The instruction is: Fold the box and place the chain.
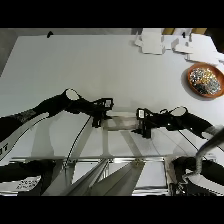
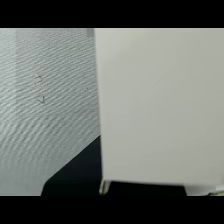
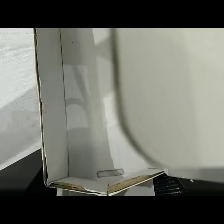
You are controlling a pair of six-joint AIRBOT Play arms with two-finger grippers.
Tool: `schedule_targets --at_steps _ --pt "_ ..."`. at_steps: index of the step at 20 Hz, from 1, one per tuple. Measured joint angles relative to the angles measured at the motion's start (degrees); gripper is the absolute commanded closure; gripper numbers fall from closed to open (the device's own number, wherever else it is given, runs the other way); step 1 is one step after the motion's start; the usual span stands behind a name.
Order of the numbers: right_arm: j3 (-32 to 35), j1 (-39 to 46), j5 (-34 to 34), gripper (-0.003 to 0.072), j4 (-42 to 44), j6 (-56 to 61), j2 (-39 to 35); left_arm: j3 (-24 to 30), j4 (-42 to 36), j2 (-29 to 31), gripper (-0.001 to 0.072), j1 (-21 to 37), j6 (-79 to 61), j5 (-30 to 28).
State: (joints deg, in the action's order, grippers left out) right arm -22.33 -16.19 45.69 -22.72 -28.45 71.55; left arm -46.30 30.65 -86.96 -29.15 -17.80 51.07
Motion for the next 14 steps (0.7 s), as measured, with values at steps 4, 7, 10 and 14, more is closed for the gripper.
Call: schedule_targets --at_steps 4,7,10,14 --pt "0.07 0.0 -0.02 0.0289 0.26 -0.35 0.42 0.0 0.0 0.0 0.0697 0.0 0.0 0.0" --pt "0.07 0.0 -0.07 0.0286 0.26 -0.48 0.52 0.0 0.0 0.0 0.0697 0.0 0.0 0.0" --pt "0.07 0.0 -0.13 0.0286 0.2 -0.5 0.55 0.0 0.0 0.0 0.0697 0.0 0.02 0.0" --pt "0.07 0.0 -0.13 0.0286 0.13 -0.5 0.55 -0.02 0.0 0.0 0.0697 0.0 0.02 0.0"
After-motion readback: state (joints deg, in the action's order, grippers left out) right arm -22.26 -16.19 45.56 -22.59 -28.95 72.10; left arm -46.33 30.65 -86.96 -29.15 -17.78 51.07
